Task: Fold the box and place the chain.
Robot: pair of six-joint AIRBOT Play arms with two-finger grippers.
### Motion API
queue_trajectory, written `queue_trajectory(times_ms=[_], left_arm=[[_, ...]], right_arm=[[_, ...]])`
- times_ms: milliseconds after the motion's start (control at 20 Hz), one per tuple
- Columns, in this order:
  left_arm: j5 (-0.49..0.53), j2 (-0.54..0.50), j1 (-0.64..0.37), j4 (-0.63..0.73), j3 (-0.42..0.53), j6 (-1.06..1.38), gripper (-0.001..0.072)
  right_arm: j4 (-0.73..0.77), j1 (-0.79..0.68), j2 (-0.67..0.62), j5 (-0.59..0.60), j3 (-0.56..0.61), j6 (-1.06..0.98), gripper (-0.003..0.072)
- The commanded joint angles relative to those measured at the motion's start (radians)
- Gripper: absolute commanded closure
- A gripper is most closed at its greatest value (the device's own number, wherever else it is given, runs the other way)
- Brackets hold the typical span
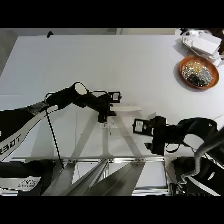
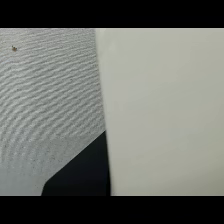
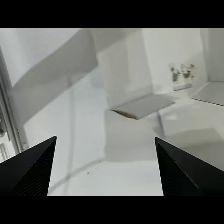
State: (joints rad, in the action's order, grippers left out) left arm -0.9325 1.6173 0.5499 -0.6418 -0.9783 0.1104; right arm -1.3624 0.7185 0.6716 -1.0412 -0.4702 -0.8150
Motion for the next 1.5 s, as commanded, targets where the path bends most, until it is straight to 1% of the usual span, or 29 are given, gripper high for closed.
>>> queue_trajectory(times_ms=[0, 100, 150, 400, 500, 650, 950, 1150, 1250, 1350, 1450], left_arm=[[0.000, 0.000, 0.000, 0.000, 0.000, 0.000, 0.0697], [0.000, 0.000, 0.000, 0.001, 0.000, 0.000, 0.0697], [0.000, 0.000, 0.001, 0.001, 0.000, 0.000, 0.0697], [0.001, 0.000, 0.000, 0.000, 0.000, 0.000, 0.0697], [0.000, 0.000, 0.000, 0.000, 0.000, 0.000, 0.0697], [0.000, 0.000, 0.000, 0.000, 0.000, 0.000, 0.0697], [0.000, 0.000, 0.000, 0.000, 0.000, 0.001, 0.0697], [0.000, 0.000, 0.000, 0.000, 0.000, 0.000, 0.0697], [0.000, 0.000, 0.000, 0.000, 0.000, 0.000, 0.0697], [0.000, 0.000, 0.000, 0.000, 0.000, 0.000, 0.0697], [0.000, 0.000, 0.000, 0.000, 0.000, 0.001, 0.0697]], right_arm=[[-0.020, 0.064, -0.045, 0.204, 0.142, 0.069, -0.0015], [-0.018, 0.093, -0.042, 0.387, 0.197, 0.067, -0.0015], [-0.018, 0.103, -0.035, 0.455, 0.211, 0.064, -0.0015], [-0.024, 0.106, 0.095, 0.597, 0.213, 0.065, -0.0014], [-0.061, 0.106, 0.124, 0.601, 0.213, 0.064, -0.0013], [-0.104, 0.078, 0.122, 0.605, 0.209, 0.064, -0.0012], [-0.096, -0.044, 0.121, 0.600, 0.151, 0.065, -0.0011], [-0.053, -0.089, 0.121, 0.592, 0.137, 0.069, -0.0009], [0.022, -0.111, 0.121, 0.589, 0.137, 0.158, -0.0009], [0.174, -0.144, 0.121, 0.590, 0.137, 0.309, -0.0010], [0.262, -0.187, 0.123, 0.586, 0.137, 0.399, -0.0010]])
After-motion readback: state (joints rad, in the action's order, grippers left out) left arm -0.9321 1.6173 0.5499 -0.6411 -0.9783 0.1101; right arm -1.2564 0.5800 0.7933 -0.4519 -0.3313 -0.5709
